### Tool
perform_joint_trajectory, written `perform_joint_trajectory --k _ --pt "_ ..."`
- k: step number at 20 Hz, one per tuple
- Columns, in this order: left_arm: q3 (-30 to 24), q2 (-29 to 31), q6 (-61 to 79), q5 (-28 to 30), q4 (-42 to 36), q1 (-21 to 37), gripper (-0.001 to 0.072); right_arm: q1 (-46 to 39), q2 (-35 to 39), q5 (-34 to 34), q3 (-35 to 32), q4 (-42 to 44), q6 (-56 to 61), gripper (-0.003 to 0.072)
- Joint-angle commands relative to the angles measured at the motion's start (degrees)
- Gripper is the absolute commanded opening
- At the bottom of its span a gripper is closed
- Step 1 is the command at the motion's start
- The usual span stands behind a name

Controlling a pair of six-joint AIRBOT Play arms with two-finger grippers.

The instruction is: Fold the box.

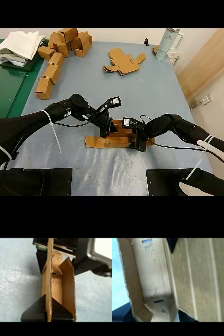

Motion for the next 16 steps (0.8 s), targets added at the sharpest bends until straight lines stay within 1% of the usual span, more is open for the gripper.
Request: perform_joint_trajectory --k 1,5,8,14,15,16 --pt "0.0 0.0 0.0 0.1 0.0 0.0 0.0013 0.0 -0.3 -0.6 0.1 -0.5 1.0 0.0647" --pt "0.0 0.0 0.0 0.1 0.0 0.0 0.0013 0.0 0.2 -0.9 0.2 0.5 1.5 0.0647" --pt "0.0 0.0 0.0 0.1 0.0 0.0 0.0013 0.0 2.3 -1.1 0.2 0.6 2.0 0.0647" --pt "0.0 0.0 0.0 0.0 0.0 0.0 0.0013 0.0 2.2 1.5 0.2 -0.1 2.9 0.0644" --pt "0.0 0.0 0.0 0.1 0.0 0.0 0.0013 0.0 1.7 1.7 0.2 -0.1 2.9 0.0622" --pt "0.0 0.0 0.0 0.1 0.0 0.0 0.0014 0.0 1.2 1.6 0.2 -0.1 2.9 0.0521"
